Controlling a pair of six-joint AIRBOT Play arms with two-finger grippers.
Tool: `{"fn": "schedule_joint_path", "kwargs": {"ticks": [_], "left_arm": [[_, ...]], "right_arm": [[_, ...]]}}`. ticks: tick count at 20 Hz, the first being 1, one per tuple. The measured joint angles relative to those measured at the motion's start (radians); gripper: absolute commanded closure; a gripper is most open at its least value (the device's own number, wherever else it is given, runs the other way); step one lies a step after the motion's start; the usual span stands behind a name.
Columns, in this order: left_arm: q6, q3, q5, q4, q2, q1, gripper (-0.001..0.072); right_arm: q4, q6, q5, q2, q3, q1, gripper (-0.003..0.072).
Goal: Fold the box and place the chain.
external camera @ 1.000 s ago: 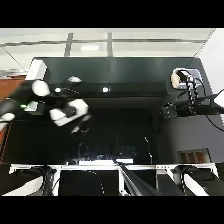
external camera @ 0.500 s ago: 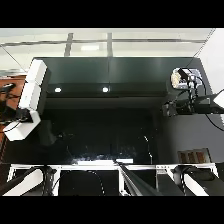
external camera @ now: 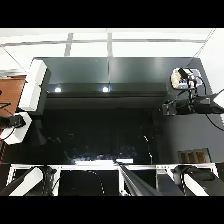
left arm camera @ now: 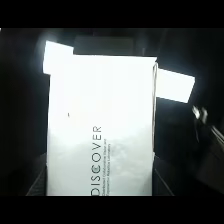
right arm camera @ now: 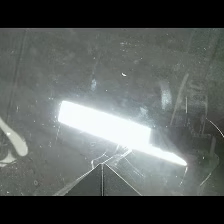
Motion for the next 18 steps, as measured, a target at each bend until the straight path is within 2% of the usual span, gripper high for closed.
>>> {"fn": "schedule_joint_path", "kwargs": {"ticks": [6, 13, 14, 15, 16, 18], "left_arm": [[0.215, -0.014, 0.116, -0.156, -0.03, 0.004, 0.0424], [0.27, -0.016, 0.256, -0.202, -0.053, 0.004, 0.0412], [0.274, -0.016, 0.264, -0.203, -0.056, 0.004, 0.0367], [0.276, -0.016, 0.274, -0.207, -0.062, 0.004, 0.0109], [0.277, -0.016, 0.282, -0.208, -0.067, 0.002, -0.0004], [0.277, -0.011, 0.305, -0.209, -0.071, -0.001, -0.0004]], "right_arm": [[0.003, 0.028, -0.014, 0.0, 0.0, 0.0, 0.0673], [0.004, 0.063, -0.018, 0.0, 0.0, 0.0, 0.0673], [0.004, 0.066, -0.018, 0.0, 0.0, 0.0, 0.0673], [0.005, 0.072, -0.018, 0.0, 0.0, 0.0, 0.0672], [0.005, 0.073, -0.018, 0.0, 0.0, 0.0, 0.0673], [0.007, 0.078, -0.016, 0.0, 0.0, 0.0, 0.0673]]}}
